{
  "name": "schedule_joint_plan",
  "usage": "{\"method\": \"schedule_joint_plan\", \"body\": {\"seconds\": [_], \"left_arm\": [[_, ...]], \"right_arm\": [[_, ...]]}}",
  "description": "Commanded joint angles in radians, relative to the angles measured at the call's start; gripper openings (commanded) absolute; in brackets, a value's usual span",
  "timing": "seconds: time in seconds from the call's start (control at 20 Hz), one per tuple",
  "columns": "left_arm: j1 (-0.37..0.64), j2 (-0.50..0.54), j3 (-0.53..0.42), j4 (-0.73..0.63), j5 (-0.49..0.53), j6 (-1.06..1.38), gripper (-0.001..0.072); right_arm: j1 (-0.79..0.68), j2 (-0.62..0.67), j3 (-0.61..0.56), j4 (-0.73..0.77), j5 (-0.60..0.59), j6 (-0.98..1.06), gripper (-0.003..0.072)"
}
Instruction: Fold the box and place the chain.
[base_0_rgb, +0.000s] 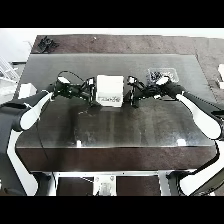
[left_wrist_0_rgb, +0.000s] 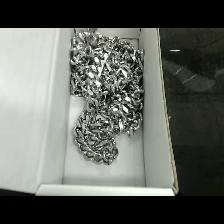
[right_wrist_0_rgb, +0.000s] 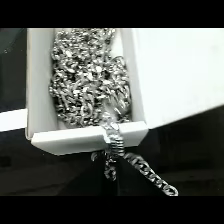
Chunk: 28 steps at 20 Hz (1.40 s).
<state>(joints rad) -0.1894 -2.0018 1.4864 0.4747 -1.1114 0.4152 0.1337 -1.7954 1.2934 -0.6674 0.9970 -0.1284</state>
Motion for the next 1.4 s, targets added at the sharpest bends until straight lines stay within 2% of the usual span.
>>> {"method": "schedule_joint_plan", "body": {"seconds": [0.0, 0.1, 0.35, 0.6, 0.9, 1.35], "left_arm": [[0.0, 0.0, 0.0, 0.0, 0.0, 0.001, 0.0539], [0.0, 0.0, 0.0, 0.0, 0.0, 0.001, 0.0538], [0.0, 0.0, 0.0, 0.0, 0.0, 0.001, 0.0539], [0.0, 0.0, 0.0, 0.0, 0.0, 0.001, 0.0538], [0.0, 0.0, 0.0, 0.0, 0.0, 0.001, 0.0538], [0.0, 0.0, 0.0, 0.0, 0.0, 0.001, 0.0538]], "right_arm": [[0.0, 0.01, 0.024, -0.052, -0.012, 0.141, 0.0002], [0.0, 0.06, 0.043, -0.105, -0.008, 0.246, 0.0002], [0.005, 0.29, 0.043, -0.111, 0.059, 0.33, 0.0001], [0.035, 0.468, 0.046, -0.04, 0.054, 0.364, 0.0001], [0.105, 0.443, 0.048, -0.024, 0.002, 0.364, 0.0001], [0.161, 0.247, 0.032, -0.025, 0.002, 0.365, 0.0002]]}}
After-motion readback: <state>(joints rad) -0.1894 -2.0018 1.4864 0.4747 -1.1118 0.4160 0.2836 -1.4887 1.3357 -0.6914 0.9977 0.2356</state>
